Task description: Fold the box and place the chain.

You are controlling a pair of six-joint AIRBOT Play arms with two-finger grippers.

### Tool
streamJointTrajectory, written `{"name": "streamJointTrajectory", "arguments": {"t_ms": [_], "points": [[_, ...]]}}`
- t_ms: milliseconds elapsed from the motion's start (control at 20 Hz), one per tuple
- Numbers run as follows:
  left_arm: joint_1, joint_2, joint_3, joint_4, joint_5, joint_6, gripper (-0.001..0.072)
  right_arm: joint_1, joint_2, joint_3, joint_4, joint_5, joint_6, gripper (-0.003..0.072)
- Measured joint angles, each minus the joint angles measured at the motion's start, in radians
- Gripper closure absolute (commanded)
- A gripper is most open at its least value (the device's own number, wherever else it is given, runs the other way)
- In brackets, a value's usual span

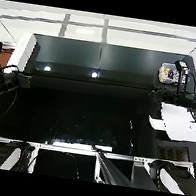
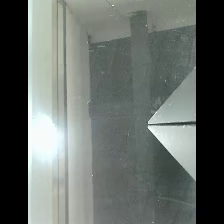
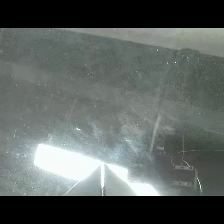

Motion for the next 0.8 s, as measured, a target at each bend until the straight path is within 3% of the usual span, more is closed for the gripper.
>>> {"name": "streamJointTrajectory", "arguments": {"t_ms": [600, 800], "points": [[0.000, 0.000, 0.000, 0.000, 0.000, 0.000, 0.0684, 0.000, 0.000, 0.000, 0.000, -0.002, 0.000, 0.0672], [0.000, 0.000, 0.000, -0.014, 0.013, -0.001, 0.0683, 0.002, 0.000, 0.000, 0.030, -0.112, -0.010, 0.0672]]}}
